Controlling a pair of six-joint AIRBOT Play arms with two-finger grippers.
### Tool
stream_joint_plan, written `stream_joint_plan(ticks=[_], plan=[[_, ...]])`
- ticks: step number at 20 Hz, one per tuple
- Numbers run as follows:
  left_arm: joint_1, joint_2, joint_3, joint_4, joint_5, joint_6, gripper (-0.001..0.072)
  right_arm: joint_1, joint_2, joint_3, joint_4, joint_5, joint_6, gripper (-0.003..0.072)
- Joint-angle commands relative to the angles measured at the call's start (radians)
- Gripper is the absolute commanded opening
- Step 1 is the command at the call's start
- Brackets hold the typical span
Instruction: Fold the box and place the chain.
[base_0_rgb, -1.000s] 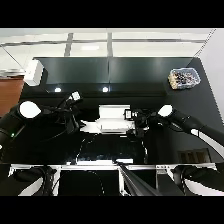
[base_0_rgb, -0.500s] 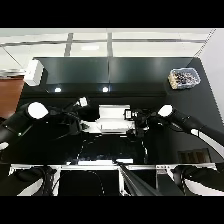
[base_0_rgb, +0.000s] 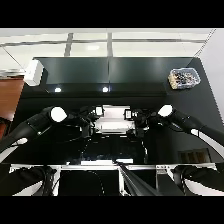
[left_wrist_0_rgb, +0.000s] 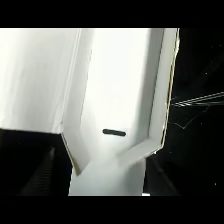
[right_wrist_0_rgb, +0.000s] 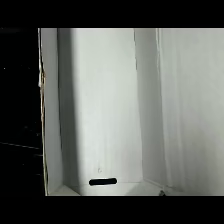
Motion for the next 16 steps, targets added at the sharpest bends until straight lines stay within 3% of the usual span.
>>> stream_joint_plan(ticks=[1,2,5,11,13,14,15,16], plan=[[-0.024,-0.035,0.0,-0.016,0.025,-0.026,0.047,0.001,0.0,0.0,0.0,0.0,0.0,0.0458],[-0.024,-0.034,0.001,-0.021,0.015,-0.025,0.0368,0.001,0.0,0.0,0.0,0.0,0.0,0.0458],[-0.024,-0.035,0.003,-0.031,0.002,-0.025,0.0219,0.001,0.0,0.0,0.0,0.0,0.0,0.0457],[-0.028,-0.067,0.003,-0.233,0.015,-0.02,0.0219,0.0,0.0,0.0,0.0,0.0,0.0,0.0457],[-0.035,-0.078,0.002,-0.218,0.018,-0.018,0.0219,0.001,0.0,0.0,0.0,0.0,0.001,0.0458],[-0.035,-0.078,0.002,-0.212,0.026,-0.022,0.0206,0.001,0.0,0.0,0.0,0.0,0.0,0.0457],[-0.035,-0.078,0.002,-0.21,0.034,-0.021,0.0102,0.0,0.0,0.0,0.0,0.0,0.0,0.0458],[-0.036,-0.078,0.003,-0.208,0.042,-0.021,0.0084,0.001,0.0,0.0,0.0,0.0,0.0,0.0458]])
